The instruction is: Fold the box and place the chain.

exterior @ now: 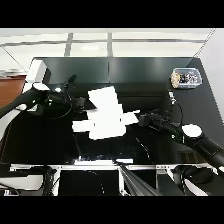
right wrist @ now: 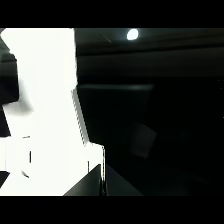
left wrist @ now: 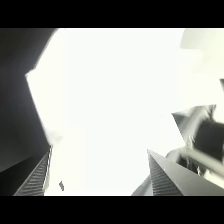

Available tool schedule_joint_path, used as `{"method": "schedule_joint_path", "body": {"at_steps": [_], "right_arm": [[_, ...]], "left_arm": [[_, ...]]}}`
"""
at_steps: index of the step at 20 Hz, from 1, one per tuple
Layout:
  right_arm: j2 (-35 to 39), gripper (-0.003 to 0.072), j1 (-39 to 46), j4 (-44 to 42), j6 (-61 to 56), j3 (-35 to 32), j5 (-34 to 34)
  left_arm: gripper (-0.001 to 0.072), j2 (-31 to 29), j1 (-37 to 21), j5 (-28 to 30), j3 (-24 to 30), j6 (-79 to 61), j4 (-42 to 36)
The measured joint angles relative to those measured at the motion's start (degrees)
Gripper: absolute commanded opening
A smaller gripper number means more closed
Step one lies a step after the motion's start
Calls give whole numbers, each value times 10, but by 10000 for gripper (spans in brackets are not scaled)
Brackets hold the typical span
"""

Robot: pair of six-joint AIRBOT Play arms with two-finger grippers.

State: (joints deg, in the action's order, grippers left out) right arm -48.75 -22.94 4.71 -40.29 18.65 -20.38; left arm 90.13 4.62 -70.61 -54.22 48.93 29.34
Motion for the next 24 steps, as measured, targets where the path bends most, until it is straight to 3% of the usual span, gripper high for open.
{"method": "schedule_joint_path", "body": {"at_steps": [4,10,13,16,17,19,21,24], "right_arm": [[0,13,-2,-1,0,0,-1],[0,13,-3,-2,0,0,-2],[0,13,-3,-1,0,0,-2],[0,16,-3,0,0,0,-2],[0,51,-3,1,0,0,-2],[0,713,-3,2,0,0,-2],[0,719,-1,31,2,6,-2],[0,719,25,153,4,47,-41]], "left_arm": [[682,74,1,-93,-59,-48,-9],[383,131,2,-165,-125,-100,9],[311,145,13,-188,-141,-126,21],[24,151,31,-201,-152,-147,59],[26,152,35,-201,-155,-153,67],[24,153,40,-205,-160,-158,85],[21,151,43,-214,-168,-161,92],[21,136,46,-210,-173,-151,99]]}}
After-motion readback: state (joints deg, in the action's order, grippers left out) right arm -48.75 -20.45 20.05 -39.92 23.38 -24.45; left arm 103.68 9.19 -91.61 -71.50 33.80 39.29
